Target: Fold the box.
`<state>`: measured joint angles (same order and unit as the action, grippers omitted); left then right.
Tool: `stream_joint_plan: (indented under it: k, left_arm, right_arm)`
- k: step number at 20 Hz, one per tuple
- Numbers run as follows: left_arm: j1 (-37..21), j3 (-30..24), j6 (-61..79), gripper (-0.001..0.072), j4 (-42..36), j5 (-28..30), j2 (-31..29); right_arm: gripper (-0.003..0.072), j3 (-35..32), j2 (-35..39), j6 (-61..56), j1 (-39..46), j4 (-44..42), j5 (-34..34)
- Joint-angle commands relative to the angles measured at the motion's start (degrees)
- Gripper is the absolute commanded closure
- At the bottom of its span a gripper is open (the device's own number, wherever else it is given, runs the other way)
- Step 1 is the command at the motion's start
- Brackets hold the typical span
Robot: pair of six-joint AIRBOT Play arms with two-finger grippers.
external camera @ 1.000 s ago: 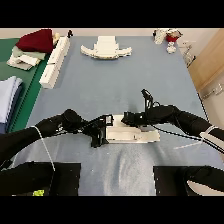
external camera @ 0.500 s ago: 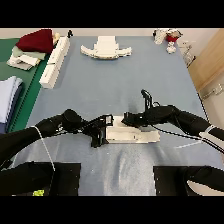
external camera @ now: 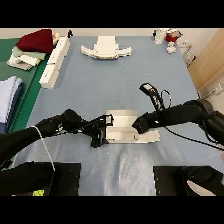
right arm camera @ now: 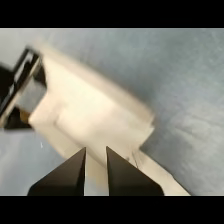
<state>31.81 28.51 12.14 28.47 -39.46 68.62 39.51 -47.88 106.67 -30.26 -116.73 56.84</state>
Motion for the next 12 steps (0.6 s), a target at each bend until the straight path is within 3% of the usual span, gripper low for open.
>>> stream_joint_plan:
  k: [1,2,3,5,6,9,12]
  left_arm:
    - [0.0,0.04,0.02,0.0293,0.0,0.02,0.0]
    - [0.0,0.04,0.0,0.0294,0.0,0.02,0.0]
    - [-0.02,0.04,0.0,0.0294,0.0,0.02,0.0]
    - [0.0,0.04,0.0,0.0294,0.0,0.0,0.0]
    - [0.0,0.04,0.02,0.0294,0.0,0.0,0.0]
    - [-0.02,0.04,0.0,0.0294,0.0,0.0,0.0]
    - [0.0,0.04,0.0,0.0294,0.0,0.0,0.0]
  right_arm:
    - [0.0269,-1.07,6.78,13.99,-0.07,5.81,15.28]
    - [0.0163,-2.21,7.72,15.58,-0.07,8.63,15.74]
    - [0.0122,-3.58,8.02,18.32,-0.07,11.1,15.17]
    - [0.012,-6.69,7.41,25.2,-0.07,13.79,10.25]
    - [0.0056,-8.33,6.67,29.57,-0.07,13.9,6.16]
    - [0.0053,-11.3,3.28,41.72,-0.07,12.31,-4.72]
    - [0.0069,-11.37,-0.72,48.98,-0.07,7.63,-10.01]
